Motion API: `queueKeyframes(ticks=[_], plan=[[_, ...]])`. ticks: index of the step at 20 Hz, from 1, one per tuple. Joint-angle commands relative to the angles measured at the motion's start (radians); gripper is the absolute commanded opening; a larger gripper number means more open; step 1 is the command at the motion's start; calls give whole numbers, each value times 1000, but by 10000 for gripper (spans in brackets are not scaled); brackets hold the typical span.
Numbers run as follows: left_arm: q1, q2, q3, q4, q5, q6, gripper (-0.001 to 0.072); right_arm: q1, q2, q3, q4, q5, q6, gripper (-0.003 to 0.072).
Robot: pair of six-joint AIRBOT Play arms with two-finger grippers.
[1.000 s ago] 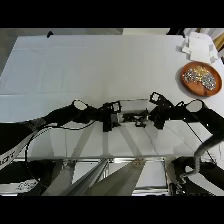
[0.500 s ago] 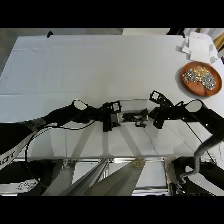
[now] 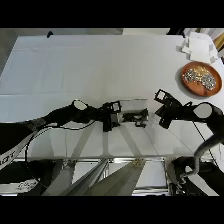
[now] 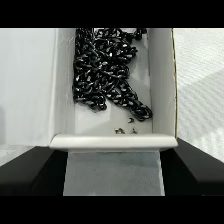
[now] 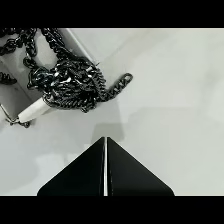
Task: Fold the box and place the chain.
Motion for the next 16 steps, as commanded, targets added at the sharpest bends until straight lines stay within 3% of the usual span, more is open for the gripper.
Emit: queueKeyframes(ticks=[1,2,3,7,9,16], plan=[[0,0,1,0,0,0,252,0,24,0,23,42,-69,114],[0,0,1,0,0,0,252,0,2,0,41,55,-151,239],[0,0,1,0,0,0,252,0,-23,0,48,62,-227,298],[0,0,1,0,0,0,252,0,-115,0,52,51,-353,278],[0,0,1,0,0,0,252,0,-159,0,68,29,-393,212],[0,0,1,0,0,0,252,0,-211,0,268,-26,-572,211]])
